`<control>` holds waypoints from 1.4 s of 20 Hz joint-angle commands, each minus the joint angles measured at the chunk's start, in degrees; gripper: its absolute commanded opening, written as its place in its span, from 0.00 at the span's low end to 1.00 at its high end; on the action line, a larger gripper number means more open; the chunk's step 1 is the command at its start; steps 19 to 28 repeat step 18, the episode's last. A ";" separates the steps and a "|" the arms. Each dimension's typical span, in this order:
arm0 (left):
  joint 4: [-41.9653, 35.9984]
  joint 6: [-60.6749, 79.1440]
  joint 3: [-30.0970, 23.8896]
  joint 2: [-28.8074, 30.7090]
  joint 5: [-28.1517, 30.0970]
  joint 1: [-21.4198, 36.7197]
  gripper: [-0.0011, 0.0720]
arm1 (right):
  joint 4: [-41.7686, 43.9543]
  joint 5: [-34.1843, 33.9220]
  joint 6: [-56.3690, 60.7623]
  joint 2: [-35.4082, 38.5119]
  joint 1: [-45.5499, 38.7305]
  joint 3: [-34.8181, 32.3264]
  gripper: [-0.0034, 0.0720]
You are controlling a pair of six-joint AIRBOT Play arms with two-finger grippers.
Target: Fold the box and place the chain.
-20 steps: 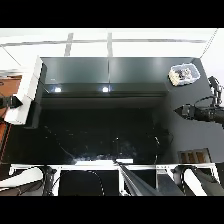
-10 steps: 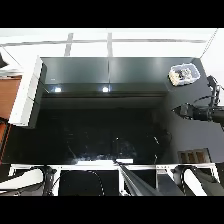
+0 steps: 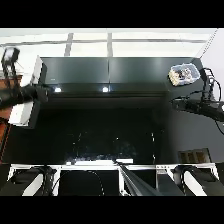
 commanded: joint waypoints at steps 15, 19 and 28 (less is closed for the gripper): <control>0.98 -1.64 -10.86 11.10 4.09 0.37 0.05 | -6.47 -0.68 -0.22 0.00 1.05 0.02 0.07; 0.98 -1.64 -10.86 11.08 4.09 0.37 0.05 | -6.47 -0.68 -0.22 0.00 1.05 0.02 0.07; 0.98 -1.64 -10.86 11.08 4.09 0.37 0.05 | -6.47 -0.68 -0.22 0.00 1.05 0.02 0.07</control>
